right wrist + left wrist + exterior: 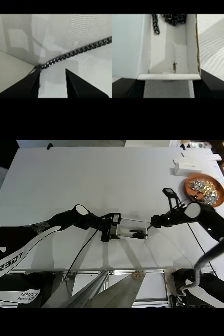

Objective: Fold the box and place the chain.

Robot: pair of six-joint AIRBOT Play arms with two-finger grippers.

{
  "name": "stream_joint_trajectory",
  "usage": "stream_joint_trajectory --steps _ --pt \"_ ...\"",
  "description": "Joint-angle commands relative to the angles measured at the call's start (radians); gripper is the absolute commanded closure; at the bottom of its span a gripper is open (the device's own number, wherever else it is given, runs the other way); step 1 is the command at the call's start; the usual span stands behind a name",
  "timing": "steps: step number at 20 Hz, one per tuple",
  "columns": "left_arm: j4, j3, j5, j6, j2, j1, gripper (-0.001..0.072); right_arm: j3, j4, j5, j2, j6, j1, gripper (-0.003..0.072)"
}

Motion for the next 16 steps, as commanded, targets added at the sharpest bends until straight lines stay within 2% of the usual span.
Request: stream_joint_trajectory --steps 1,10,11,16 --pt "0.000 0.000 0.000 0.000 0.000 0.000 0.0347 -0.001 -0.066 -0.029 -0.073 0.053 0.025 0.0373" --pt "0.000 0.000 0.000 0.000 0.000 0.000 0.0347 -0.001 -0.111 -0.073 -0.088 0.071 0.025 0.0395" --pt "0.001 0.000 0.000 0.000 0.000 0.000 0.0347 -0.001 -0.112 -0.072 -0.092 0.071 0.025 0.0429" --pt "0.000 0.000 0.000 0.000 0.000 0.000 0.0347 -0.001 -0.111 -0.086 -0.106 0.071 0.025 0.0465"
